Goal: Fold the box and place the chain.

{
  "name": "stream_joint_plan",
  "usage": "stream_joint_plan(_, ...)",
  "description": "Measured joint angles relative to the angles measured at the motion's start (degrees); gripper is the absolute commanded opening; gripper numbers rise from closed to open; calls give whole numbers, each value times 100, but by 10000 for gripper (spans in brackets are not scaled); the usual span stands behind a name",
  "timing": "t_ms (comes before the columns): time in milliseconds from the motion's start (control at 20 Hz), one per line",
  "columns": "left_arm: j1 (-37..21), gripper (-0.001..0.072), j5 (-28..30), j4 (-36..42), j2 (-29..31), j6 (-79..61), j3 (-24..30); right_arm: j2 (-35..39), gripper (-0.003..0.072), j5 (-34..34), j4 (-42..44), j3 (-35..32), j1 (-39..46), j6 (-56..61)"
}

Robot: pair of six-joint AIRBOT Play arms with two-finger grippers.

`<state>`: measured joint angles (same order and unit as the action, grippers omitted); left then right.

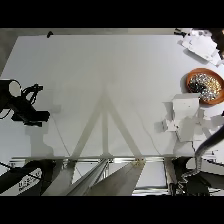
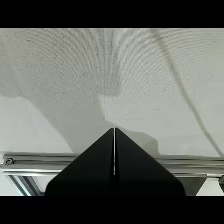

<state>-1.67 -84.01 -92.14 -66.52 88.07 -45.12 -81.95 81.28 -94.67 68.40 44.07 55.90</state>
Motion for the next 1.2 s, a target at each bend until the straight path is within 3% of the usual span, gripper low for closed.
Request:
stream_joint_plan(300,0,10,0,0,0,0,0,-798,508,72,216,48,57,-774)
stream_joint_plan(550,0,10,0,0,0,0,0,-1121,51,225,289,52,63,-933)
stream_joint_plan(600,0,10,0,0,0,0,0,-1145,6,267,310,52,63,-949)
stream_joint_plan(950,0,10,0,0,0,0,0,-935,2,481,807,52,-367,-1021)
stream_joint_plan(1200,0,10,0,0,0,0,0,-496,2,654,2297,11,-1233,-1113)
